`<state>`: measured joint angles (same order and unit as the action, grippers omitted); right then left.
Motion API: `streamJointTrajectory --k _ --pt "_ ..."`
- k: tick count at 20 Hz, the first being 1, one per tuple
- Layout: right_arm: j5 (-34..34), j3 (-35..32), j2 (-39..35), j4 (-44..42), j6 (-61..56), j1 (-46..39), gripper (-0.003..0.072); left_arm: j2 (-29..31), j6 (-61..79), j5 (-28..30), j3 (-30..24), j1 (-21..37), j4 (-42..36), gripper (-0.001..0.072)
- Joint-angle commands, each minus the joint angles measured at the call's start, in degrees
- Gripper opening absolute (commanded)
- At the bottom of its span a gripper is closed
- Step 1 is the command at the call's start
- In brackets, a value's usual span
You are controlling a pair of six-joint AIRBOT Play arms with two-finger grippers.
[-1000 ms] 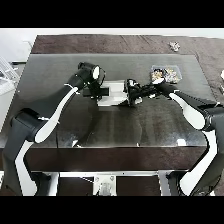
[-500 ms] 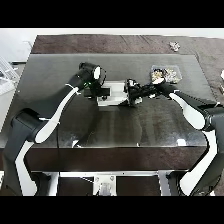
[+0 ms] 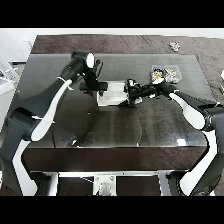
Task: Fold the box and place the chain.
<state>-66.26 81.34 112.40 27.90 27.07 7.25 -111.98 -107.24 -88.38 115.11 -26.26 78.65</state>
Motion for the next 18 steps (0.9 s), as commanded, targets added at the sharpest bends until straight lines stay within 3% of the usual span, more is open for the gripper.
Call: streamJointTrajectory --k 1,4,6,9,10,11,14,18 --pt "-0.04 -0.02 0.02 0.0 -0.02 0.0 0.059 3.5 15.63 -6.58 1.25 3.56 -4.87 0.0484" --pt "-0.04 0.0 0.02 -0.02 -0.02 0.0 0.059 6.97 30.42 -8.09 1.22 8.48 -9.35 0.0484" --pt "-0.04 0.0 0.02 0.0 -0.02 0.0 0.059 7.32 46.73 -9.75 1.16 13.49 -16.7 0.0484" --pt "-0.02 0.0 0.02 -0.02 0.0 0.0 0.0591 7.26 62.75 -10.21 -3.15 18.8 -22.71 0.0485" --pt "-0.02 -0.02 0.02 -0.02 0.0 0.0 0.0591 7.26 69.72 -5.95 -5.75 19.63 -21.57 0.0498" --pt "-0.04 -0.02 0.02 0.0 -0.02 0.0 0.0591 7.23 75.69 -0.57 -8.72 20.22 -21.09 0.07" --pt "-0.04 0.0 0.02 0.0 -0.02 0.0 0.059 7.04 97.63 8.96 -20.41 21.55 -32.5 0.072" --pt "-0.04 0.0 0.02 -0.02 -0.02 0.0 0.059 6.49 114.77 21.07 -32.65 21.7 -48.17 0.072"
